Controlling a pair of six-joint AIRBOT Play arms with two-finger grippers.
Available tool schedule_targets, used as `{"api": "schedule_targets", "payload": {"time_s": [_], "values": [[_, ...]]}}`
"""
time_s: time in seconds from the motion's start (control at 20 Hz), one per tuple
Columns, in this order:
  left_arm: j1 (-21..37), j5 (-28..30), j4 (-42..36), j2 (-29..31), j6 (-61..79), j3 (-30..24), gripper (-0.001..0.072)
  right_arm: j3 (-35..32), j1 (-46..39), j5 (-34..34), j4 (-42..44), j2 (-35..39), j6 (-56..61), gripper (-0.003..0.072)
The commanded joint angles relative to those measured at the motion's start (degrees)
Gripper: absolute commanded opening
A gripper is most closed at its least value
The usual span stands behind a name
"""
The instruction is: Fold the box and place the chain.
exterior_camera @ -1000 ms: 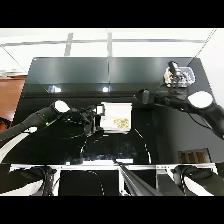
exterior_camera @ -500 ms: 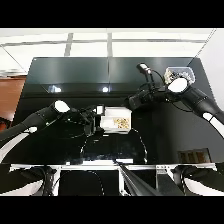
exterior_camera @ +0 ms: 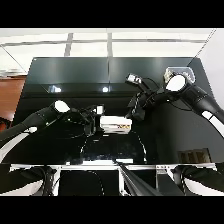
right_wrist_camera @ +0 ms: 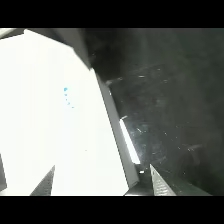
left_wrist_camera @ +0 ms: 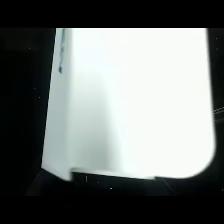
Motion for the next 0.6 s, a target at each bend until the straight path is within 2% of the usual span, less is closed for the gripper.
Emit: {"api": "schedule_targets", "payload": {"time_s": [0.0, 0.55], "values": [[-0.02, -0.02, 0.02, 0.02, 0.0, -0.02, 0.0401, -0.76, 1.49, -0.39, -1.25, -0.26, -5.86, 0.0719], [-0.02, -0.02, 0.0, 0.02, 0.0, -0.02, 0.0401, -2.1, 3.91, 1.49, 0.9, -0.48, -7.74, 0.0719]]}}
